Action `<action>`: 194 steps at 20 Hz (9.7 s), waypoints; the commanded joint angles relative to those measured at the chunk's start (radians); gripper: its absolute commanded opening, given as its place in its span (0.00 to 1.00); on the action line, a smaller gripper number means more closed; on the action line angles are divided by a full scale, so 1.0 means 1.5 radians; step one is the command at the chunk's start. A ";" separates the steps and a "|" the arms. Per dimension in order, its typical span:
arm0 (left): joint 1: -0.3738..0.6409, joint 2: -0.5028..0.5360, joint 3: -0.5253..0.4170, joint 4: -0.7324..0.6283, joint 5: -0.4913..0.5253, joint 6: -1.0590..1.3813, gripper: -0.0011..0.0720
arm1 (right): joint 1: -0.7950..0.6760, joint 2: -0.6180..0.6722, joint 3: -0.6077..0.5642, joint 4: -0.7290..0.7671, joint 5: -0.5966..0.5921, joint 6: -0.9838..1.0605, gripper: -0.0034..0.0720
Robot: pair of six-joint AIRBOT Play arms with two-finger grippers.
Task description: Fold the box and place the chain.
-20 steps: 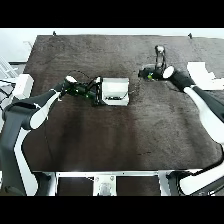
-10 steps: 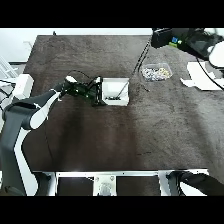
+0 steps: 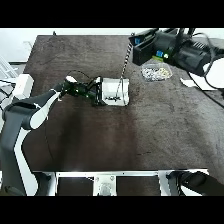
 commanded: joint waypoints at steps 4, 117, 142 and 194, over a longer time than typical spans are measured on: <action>-0.001 0.000 0.000 0.000 0.000 0.000 0.64 | 0.014 0.002 -0.034 0.000 -0.236 -0.031 0.05; -0.001 0.000 0.000 0.000 0.000 0.000 0.64 | -0.268 -0.525 0.193 0.500 0.539 -0.699 0.37; -0.001 0.000 0.000 0.000 0.000 0.000 0.64 | -0.195 -0.547 0.192 0.373 0.479 -0.724 0.70; -0.001 0.000 0.000 0.000 0.001 0.000 0.64 | -0.206 -0.455 -0.025 0.521 0.282 -1.037 0.58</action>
